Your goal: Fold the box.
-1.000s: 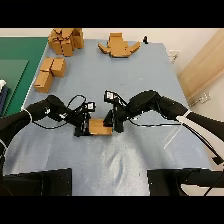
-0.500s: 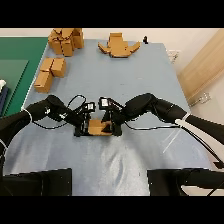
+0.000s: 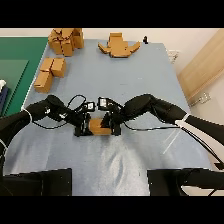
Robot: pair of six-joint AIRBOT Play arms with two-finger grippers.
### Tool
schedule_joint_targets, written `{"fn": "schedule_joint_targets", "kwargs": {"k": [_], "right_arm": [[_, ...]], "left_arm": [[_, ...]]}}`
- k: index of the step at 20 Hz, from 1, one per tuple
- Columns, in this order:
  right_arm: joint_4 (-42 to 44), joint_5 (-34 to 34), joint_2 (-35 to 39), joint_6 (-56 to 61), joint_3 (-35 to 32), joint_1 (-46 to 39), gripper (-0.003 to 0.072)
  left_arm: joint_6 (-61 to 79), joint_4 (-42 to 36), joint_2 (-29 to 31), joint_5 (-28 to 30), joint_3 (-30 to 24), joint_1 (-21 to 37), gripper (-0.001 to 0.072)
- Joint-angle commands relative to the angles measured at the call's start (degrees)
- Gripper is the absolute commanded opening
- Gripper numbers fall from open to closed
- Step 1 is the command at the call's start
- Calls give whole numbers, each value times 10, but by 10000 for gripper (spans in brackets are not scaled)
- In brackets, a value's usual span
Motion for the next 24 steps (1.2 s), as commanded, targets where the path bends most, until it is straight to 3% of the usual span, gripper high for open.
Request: {"fn": "schedule_joint_targets", "kwargs": {"k": [1,3,4,12,13,14,15,17,20,21,23,24], "right_arm": [[0,-20,5,0,1,1,81],[0,-20,12,0,1,1,78],[0,-20,15,0,1,1,9],[16,-19,21,0,9,1,17],[16,-24,21,0,9,1,136],[18,-28,20,0,8,1,350],[18,-28,19,0,8,1,435],[16,-27,15,0,8,1,448],[16,-10,-3,0,8,1,444],[15,-2,-7,0,8,1,411],[15,3,-8,0,8,1,223],[15,3,-7,0,9,1,220]], "left_arm": [[1,1,0,-2,0,0,249],[1,1,0,-2,0,0,250],[1,1,0,-2,0,0,249],[1,1,0,-2,0,0,249],[1,1,0,-2,0,0,249],[1,1,0,-2,0,0,249],[1,1,0,-2,0,0,249],[1,1,0,-2,0,0,249],[1,1,0,-2,0,0,249],[1,1,0,-2,0,0,249],[1,1,0,-2,0,0,250],[1,1,0,-2,0,0,249]]}}
